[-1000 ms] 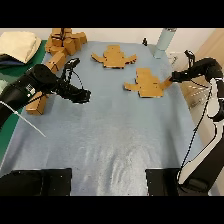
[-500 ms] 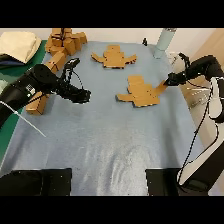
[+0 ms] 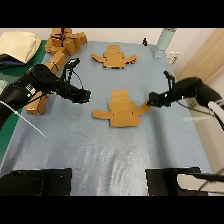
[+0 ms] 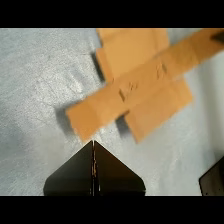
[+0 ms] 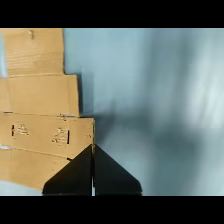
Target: Fold the box.
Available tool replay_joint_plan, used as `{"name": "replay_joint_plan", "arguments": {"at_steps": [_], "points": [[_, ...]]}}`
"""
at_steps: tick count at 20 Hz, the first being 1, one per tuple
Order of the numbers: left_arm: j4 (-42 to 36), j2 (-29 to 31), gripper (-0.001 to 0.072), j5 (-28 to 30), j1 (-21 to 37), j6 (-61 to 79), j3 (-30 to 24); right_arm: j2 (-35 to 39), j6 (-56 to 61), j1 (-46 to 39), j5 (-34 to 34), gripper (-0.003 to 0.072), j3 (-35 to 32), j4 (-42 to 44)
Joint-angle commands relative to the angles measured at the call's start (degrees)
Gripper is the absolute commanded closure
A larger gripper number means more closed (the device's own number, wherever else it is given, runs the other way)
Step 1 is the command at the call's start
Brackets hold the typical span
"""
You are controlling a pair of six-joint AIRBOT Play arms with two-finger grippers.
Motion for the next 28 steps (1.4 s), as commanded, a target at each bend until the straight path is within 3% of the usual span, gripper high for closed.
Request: {"name": "replay_joint_plan", "arguments": {"at_steps": [1, 4, 5, 7, 8, 11, 17, 20, 26, 27, 28], "points": [[0.0, 0.0, 0.0699, 0.0, 0.0, 0.0, 0.1, 15.1, 12.3, 7.1, 9.1, 0.0684, -18.1, -4.5], [0.0, 0.0, 0.0699, 0.0, 0.0, 0.0, 0.1, 20.6, 17.3, 8.6, 7.7, 0.0669, -22.2, -7.1], [0.0, 0.0, 0.0699, 0.0, 0.0, 0.0, 0.1, 20.7, 17.6, 8.5, 6.4, 0.0632, -22.1, -7.1], [0.0, 0.0, 0.07, 0.0, 0.0, 0.0, 0.1, 20.2, 17.5, 8.5, 5.7, 0.0452, -22.0, -7.1], [0.0, 0.0, 0.0699, 0.4, 0.0, 0.0, 0.1, 19.6, 17.5, 8.5, 5.9, 0.0437, -21.6, -7.5], [0.0, 0.0, 0.07, 1.0, 0.0, 0.0, 0.1, 15.1, 16.9, 7.1, 3.9, 0.0437, -17.6, -9.9], [0.0, 0.0, 0.0699, 1.2, 0.0, 0.0, 0.1, -1.9, 5.4, 5.0, -10.7, 0.0438, -2.6, -7.8], [-0.4, 0.0, 0.0699, -0.3, 0.0, 0.0, 0.1, -7.0, 1.4, 5.3, -12.9, 0.0438, -1.2, -1.9], [-3.9, 0.0, 0.0697, -0.8, 0.0, 0.0, 0.1, -8.2, -0.9, 8.2, -11.4, 0.0454, -1.2, -1.2], [-4.7, 0.0, 0.0576, -1.0, 0.0, 0.3, 0.1, -8.2, -1.1, 8.6, -11.3, 0.0458, -1.2, -0.9], [-5.7, 0.0, 0.032, -1.1, 0.0, 0.3, 0.1, -8.2, -1.1, 8.9, -11.4, 0.049, -1.2, -0.2]]}}
